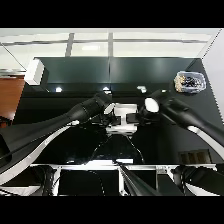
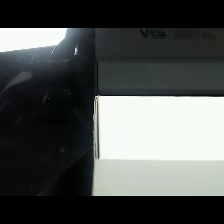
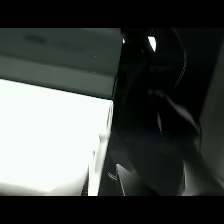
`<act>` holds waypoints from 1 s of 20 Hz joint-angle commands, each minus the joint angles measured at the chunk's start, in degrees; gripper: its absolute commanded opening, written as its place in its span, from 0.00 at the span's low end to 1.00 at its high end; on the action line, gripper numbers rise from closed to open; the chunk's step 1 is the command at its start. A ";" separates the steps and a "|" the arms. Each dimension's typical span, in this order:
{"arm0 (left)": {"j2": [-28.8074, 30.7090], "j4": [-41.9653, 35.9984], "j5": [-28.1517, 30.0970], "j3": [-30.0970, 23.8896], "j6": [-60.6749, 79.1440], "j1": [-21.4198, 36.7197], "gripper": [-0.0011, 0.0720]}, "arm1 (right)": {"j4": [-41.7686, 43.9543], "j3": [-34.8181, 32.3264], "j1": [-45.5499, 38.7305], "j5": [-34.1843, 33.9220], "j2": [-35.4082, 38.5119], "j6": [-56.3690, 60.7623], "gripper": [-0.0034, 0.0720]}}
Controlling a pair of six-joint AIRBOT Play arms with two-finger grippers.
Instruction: Fold the box and place the chain.
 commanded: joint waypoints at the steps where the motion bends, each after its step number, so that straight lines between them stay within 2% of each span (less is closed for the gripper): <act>1: -0.02 0.04 0.09 0.02 -0.09 0.04 0.05 | -2.93 0.04 -3.04 3.43 10.19 -3.87 0.32; 3: -0.02 0.04 0.07 0.02 -0.09 0.04 0.05 | -13.64 0.02 -6.10 5.40 15.28 -3.74 0.30; 6: -0.02 0.11 0.09 0.02 -0.09 0.04 0.05 | -28.72 -0.48 -13.88 5.18 17.29 -2.69 0.29; 8: -0.02 0.26 0.09 0.02 -0.09 0.04 0.05 | -31.74 -3.34 -21.92 -3.02 17.25 -2.49 0.30; 10: -0.02 0.22 0.07 0.02 -0.09 0.04 0.05 | -31.43 -7.69 -30.27 -13.46 16.68 -1.05 0.30; 12: -0.02 0.22 0.04 0.02 -0.09 0.04 0.05 | -29.92 -11.08 -37.27 -20.83 14.51 2.51 0.30; 13: -0.02 0.22 0.02 0.02 -0.09 0.04 0.05 | -28.02 -11.39 -40.26 -22.99 12.37 3.06 0.36; 14: -0.02 0.22 0.02 0.02 -0.09 0.04 0.05 | -25.81 -11.30 -42.38 -25.44 10.12 2.99 0.65; 15: -0.02 0.22 0.02 0.02 -0.09 0.04 0.05 | -24.20 -10.88 -43.78 -28.39 7.58 1.38 1.00; 17: -0.02 0.22 -0.07 0.02 -0.09 0.04 0.05 | -21.84 -6.32 -44.74 -30.32 1.73 -5.97 1.00; 20: -0.02 0.20 -0.13 0.02 -0.09 0.04 0.05 | -21.53 7.26 -45.51 -25.11 -8.92 -7.98 1.00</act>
